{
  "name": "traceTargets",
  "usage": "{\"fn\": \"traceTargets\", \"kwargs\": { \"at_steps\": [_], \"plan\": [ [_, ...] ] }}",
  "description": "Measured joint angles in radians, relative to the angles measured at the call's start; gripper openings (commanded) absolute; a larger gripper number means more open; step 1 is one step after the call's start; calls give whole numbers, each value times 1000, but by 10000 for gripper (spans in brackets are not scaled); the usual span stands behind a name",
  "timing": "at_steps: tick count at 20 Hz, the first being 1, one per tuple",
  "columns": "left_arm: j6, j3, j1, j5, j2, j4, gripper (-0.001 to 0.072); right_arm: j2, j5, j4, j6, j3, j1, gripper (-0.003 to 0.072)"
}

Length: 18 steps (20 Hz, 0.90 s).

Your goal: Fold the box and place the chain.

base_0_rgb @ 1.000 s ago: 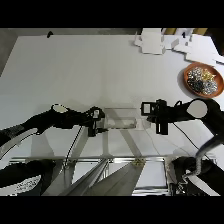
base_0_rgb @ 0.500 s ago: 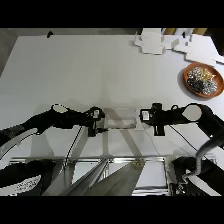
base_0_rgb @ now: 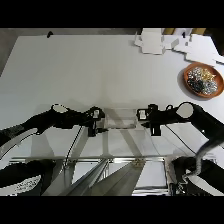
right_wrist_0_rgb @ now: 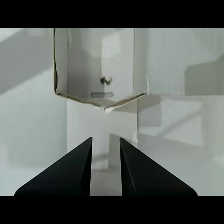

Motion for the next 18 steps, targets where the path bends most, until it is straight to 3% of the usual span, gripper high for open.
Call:
{"fn": "traceTargets", "kwargs": {
  "at_steps": [18],
  "plan": [
    [0,0,0,2,0,0,152,-63,-60,226,-76,-1,51,158]
  ]
}}
